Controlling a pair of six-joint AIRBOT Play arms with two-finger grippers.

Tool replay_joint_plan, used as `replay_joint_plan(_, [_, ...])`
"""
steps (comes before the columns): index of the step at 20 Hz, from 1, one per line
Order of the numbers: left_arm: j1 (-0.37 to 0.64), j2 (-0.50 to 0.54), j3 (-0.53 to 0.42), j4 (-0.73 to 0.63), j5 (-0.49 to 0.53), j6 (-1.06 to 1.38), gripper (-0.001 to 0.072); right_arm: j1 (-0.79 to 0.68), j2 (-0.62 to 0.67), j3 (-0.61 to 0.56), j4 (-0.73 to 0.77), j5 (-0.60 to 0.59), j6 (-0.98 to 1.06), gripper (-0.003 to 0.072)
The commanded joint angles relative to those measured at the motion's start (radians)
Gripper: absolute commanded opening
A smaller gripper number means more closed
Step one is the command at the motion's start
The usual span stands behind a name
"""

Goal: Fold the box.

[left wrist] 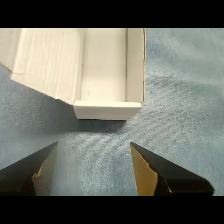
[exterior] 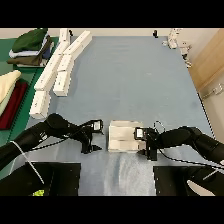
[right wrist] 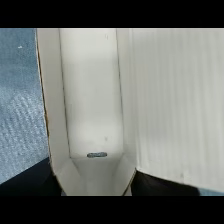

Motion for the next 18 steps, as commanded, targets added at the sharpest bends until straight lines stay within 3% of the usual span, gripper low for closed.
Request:
replay_joint_plan(1, [-0.080,-0.037,-0.016,-0.069,0.060,0.059,0.0694,0.000,0.000,0.001,0.000,0.000,0.000,0.0488])
replay_joint_plan(6, [-0.137,-0.045,-0.016,-0.177,0.166,0.056,0.0695,0.000,0.000,0.001,0.000,0.000,0.000,0.0488])
replay_joint_plan(14, [-0.193,-0.105,-0.016,-0.176,0.171,0.056,0.0694,0.000,0.000,0.001,0.000,0.000,0.000,0.0488])
replay_joint_plan(18, [-0.221,-0.111,-0.013,-0.172,0.253,0.037,0.0694,0.000,0.000,0.001,0.000,0.000,0.000,0.0488])
